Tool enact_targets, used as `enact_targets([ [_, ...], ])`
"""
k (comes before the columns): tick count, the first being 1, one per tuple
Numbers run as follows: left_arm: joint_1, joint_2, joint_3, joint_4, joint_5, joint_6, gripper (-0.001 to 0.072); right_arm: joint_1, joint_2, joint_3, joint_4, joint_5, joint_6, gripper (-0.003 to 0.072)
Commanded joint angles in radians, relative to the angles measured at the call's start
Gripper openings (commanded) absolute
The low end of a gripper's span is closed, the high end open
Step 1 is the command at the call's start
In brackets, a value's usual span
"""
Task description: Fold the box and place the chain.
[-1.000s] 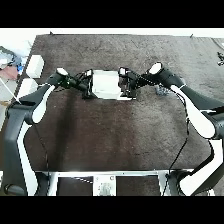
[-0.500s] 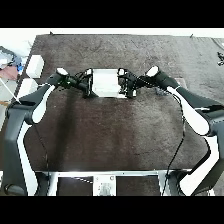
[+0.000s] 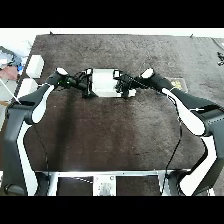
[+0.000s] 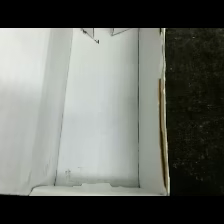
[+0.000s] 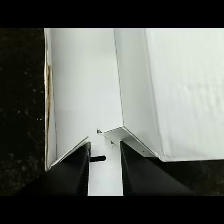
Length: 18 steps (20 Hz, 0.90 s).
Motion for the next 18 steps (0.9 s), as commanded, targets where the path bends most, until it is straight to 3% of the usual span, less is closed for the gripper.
enact_targets([
  [1,-0.001,0.0,0.001,0.0,0.0,0.001,0.0073,0.009,-0.002,0.0,0.008,-0.03,-0.007,0.0247],
  [5,-0.001,0.0,0.001,0.0,0.0,0.001,0.0073,0.01,-0.002,0.0,0.009,-0.009,-0.007,0.0249],
  [6,-0.001,0.0,0.001,0.0,0.0,0.001,0.0073,0.01,-0.002,0.0,0.008,0.003,-0.007,0.0294],
  [7,-0.001,0.0,0.001,0.0,0.0,0.001,0.0073,0.01,-0.002,0.0,0.008,0.005,-0.007,0.0513],
  [8,-0.001,0.0,0.001,0.0,0.0,0.001,0.0073,0.01,-0.002,0.0,0.008,0.005,-0.008,0.0555],
  [10,-0.001,0.0,0.001,0.0,0.0,0.001,0.0073,0.01,-0.002,0.0,0.008,-0.002,-0.024,0.0545],
  [11,-0.001,0.0,0.001,0.0,0.0,0.001,0.0073,0.01,-0.002,0.0,0.008,-0.003,-0.03,0.0662],
  [12,-0.001,0.0,0.001,0.0,0.0,0.001,0.0073,0.01,-0.002,0.0,0.007,-0.002,-0.029,0.072],
  [14,-0.001,0.0,0.001,0.0,0.001,0.001,0.0073,0.01,-0.001,0.0,0.007,-0.003,-0.028,0.072],
  [16,-0.001,0.0,0.001,0.0,0.007,0.001,0.0073,0.009,0.01,0.0,-0.027,-0.003,0.006,0.0279],
  [18,-0.001,0.0,0.001,0.0,0.008,0.001,0.0073,0.008,0.041,0.0,-0.133,-0.002,0.142,0.0102],
])
